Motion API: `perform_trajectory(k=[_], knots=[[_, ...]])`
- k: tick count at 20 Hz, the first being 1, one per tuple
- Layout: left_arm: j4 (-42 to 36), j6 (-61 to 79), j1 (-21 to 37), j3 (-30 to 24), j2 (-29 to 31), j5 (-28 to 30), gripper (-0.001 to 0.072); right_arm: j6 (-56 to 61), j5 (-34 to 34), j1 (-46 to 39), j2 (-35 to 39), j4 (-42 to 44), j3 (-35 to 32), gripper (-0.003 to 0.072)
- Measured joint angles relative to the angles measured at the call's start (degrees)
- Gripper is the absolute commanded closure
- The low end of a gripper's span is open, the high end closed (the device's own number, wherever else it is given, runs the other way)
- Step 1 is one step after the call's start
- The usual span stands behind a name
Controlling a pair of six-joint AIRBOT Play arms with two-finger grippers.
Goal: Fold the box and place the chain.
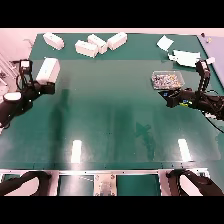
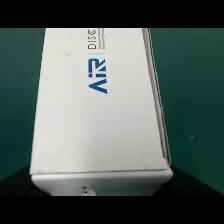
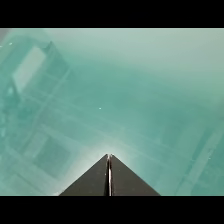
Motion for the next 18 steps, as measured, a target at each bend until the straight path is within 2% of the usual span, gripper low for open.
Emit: perform_trajectory(k=[6, 13, 14, 15, 16, 18], knots=[[-0.85, -1.36, -0.04, -5.84, 0.20, 6.88, 0.0692, 0.00, -0.02, 0.00, 0.00, 0.17, -0.15, 0.0681], [-0.72, -1.70, -0.04, -7.28, -2.54, 8.90, 0.0689, 0.02, -0.02, 0.00, 0.00, 0.22, -1.25, 0.0680], [-0.46, -1.51, -0.04, -7.30, -2.73, 8.96, 0.0586, 0.02, 0.00, 0.00, 0.00, 0.17, -1.31, 0.0679], [-0.39, -0.94, -0.04, -7.32, -2.89, 9.01, 0.0082, 0.02, -0.07, 0.00, 0.00, 0.24, -1.40, 0.0624], [-0.31, -0.37, -0.04, -7.34, -3.02, 9.07, -0.0011, 0.02, -0.07, 0.00, 0.00, 0.20, -1.44, 0.0520], [-0.20, 0.22, -0.04, -7.34, -3.15, 9.40, -0.0011, 0.00, -0.13, 0.00, 0.02, 0.20, -1.55, 0.0434]])
